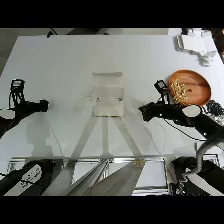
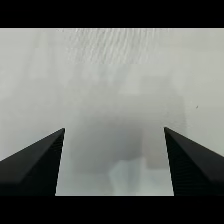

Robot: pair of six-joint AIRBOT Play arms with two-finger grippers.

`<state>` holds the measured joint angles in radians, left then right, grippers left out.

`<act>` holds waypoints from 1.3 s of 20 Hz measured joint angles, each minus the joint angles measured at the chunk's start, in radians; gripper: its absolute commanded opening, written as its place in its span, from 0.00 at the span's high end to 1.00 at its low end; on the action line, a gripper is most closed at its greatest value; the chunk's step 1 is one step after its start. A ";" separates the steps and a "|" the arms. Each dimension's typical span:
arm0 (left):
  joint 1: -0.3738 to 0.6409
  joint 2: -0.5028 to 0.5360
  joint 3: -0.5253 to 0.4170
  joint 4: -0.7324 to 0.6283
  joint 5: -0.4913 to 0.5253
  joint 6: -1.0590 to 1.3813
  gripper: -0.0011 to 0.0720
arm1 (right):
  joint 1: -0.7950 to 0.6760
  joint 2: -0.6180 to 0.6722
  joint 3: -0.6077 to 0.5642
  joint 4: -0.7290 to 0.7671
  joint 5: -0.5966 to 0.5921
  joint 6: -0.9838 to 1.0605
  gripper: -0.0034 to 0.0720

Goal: Fold the box and place the chain.

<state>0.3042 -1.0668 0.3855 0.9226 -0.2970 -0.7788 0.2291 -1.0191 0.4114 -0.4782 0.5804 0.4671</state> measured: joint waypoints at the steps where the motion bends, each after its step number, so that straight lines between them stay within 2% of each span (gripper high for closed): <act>1: 0.000 0.000 0.003 -0.023 -0.011 -0.003 0.05 | 0.001 0.000 0.000 -0.007 0.000 0.000 0.94; 3: -0.004 0.000 0.026 -0.055 -0.060 -0.006 0.26 | 0.002 0.000 0.000 -0.023 0.001 0.000 0.94; 6: -0.031 -0.004 0.120 -0.083 -0.184 -0.006 0.25 | 0.002 0.000 0.000 -0.039 0.004 0.000 0.94; 9: -0.095 -0.028 0.269 -0.114 -0.323 -0.006 0.24 | 0.002 0.000 0.000 -0.046 0.005 0.000 0.94; 10: -0.123 -0.043 0.322 -0.123 -0.365 -0.006 0.20 | 0.002 0.000 0.000 -0.047 0.005 -0.001 0.94; 11: -0.156 -0.065 0.377 -0.131 -0.405 -0.006 0.20 | 0.002 0.000 0.000 -0.049 0.006 -0.001 0.94; 15: -0.293 -0.214 0.573 -0.153 -0.551 -0.021 0.20 | 0.002 0.000 0.000 -0.052 0.012 -0.001 0.94; 19: -0.402 -0.420 0.760 -0.186 -0.774 -0.034 0.19 | 0.002 0.000 0.000 -0.053 0.035 -0.001 0.94; 21: -0.444 -0.499 0.822 -0.200 -0.847 0.001 0.19 | 0.002 0.000 0.000 -0.053 0.045 -0.002 0.94; 26: -0.505 -0.571 0.876 -0.237 -0.883 0.164 0.19 | 0.002 0.000 0.000 -0.053 0.056 -0.001 0.94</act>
<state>-0.2012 -1.6379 1.2613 0.6853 -1.1805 -0.6147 0.2314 -1.0187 0.4114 -0.5308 0.6361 0.4660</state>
